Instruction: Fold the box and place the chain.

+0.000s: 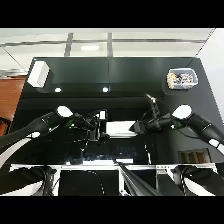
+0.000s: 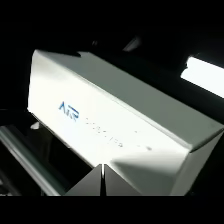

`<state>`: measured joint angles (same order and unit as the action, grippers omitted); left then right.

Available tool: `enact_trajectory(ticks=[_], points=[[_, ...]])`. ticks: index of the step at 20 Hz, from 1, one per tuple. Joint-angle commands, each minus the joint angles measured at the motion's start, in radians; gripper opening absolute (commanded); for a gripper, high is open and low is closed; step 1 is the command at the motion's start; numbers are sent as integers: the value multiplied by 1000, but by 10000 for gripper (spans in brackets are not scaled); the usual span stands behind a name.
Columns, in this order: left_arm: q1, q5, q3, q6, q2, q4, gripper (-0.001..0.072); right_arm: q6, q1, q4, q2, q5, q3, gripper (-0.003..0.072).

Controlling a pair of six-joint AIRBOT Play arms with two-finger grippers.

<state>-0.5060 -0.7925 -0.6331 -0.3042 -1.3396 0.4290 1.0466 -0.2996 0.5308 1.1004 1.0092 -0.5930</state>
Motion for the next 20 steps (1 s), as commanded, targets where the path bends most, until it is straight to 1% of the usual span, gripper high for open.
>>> enact_trajectory(ticks=[1, 2, 4, 6, 7, 8, 9, 10, 12, 14, 17, 18, 20], points=[[0, 3, -2, -3, 6, -12, 480, 94, 74, 151, -76, 279, -158, 8], [-1, 0, -8, 0, 17, -6, 720, 134, 124, 200, -115, 358, -203, 8], [0, -2, -44, 129, 54, 89, 715, 155, 229, 286, -216, 445, -226, 9], [0, -14, -65, 235, 97, 202, 715, 159, 328, 422, -309, 484, -221, 9], [0, -41, -71, 261, 120, 217, 715, 159, 374, 462, -346, 483, -211, 10], [-5, -70, -80, 266, 138, 207, 715, 158, 420, 469, -376, 470, -194, 10], [-27, -85, -100, 280, 147, 181, 715, 158, 454, 464, -391, 454, -177, 10], [-63, -78, -127, 331, 146, 168, 715, 158, 475, 451, -397, 428, -156, 10], [-139, -14, -187, 431, 117, 165, 713, 158, 480, 426, -397, 367, -116, 10], [-187, 32, -255, 490, 56, 166, 713, 158, 480, 399, -397, 328, -89, 10], [-216, 26, -360, 527, -60, 166, 713, 158, 480, 394, -397, 324, -85, 10], [-216, 27, -378, 537, -93, 178, 713, 158, 480, 393, -397, 321, -85, 10], [-215, 25, -381, 541, -135, 185, 712, 158, 480, 393, -397, 321, -85, 10]])
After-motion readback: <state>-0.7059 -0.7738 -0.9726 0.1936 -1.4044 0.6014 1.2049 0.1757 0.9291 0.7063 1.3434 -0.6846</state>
